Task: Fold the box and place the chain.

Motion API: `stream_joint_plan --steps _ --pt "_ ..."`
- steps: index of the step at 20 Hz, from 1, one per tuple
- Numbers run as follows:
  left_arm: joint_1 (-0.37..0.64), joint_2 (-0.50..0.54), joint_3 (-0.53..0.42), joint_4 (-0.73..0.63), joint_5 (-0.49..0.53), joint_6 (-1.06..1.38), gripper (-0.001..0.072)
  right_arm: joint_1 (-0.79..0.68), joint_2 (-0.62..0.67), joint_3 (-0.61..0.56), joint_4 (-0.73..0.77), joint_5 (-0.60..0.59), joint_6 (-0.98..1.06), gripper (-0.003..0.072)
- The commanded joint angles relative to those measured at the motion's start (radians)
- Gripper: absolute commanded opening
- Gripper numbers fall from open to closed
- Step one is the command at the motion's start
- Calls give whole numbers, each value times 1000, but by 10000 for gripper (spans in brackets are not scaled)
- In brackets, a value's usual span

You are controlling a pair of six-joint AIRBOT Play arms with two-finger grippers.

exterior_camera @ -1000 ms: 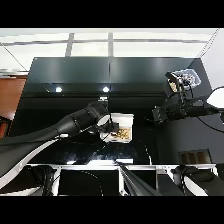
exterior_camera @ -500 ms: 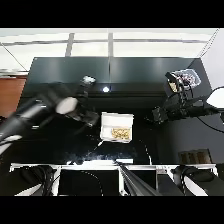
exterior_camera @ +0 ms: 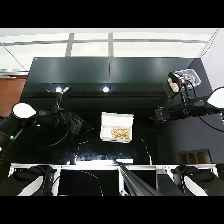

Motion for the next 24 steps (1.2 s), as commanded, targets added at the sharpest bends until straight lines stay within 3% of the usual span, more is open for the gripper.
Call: stream_joint_plan --steps 1,3,8,16,19,24 --pt "13 -40 -70 -137 7 552 705 -28 0 0 -12 0 20 324" --pt "-19 -69 -67 -98 46 819 705 -31 0 0 -16 0 20 323" --pt "-71 -198 -60 -94 121 1019 705 -30 0 0 -16 -11 28 323" --pt "-103 -330 40 -59 90 1030 704 -30 0 0 -13 -19 39 324" --pt "-161 -367 82 33 97 979 702 -30 0 0 -13 -19 39 324" --pt "-193 -374 93 -6 110 980 702 -30 0 0 -14 -19 38 324"
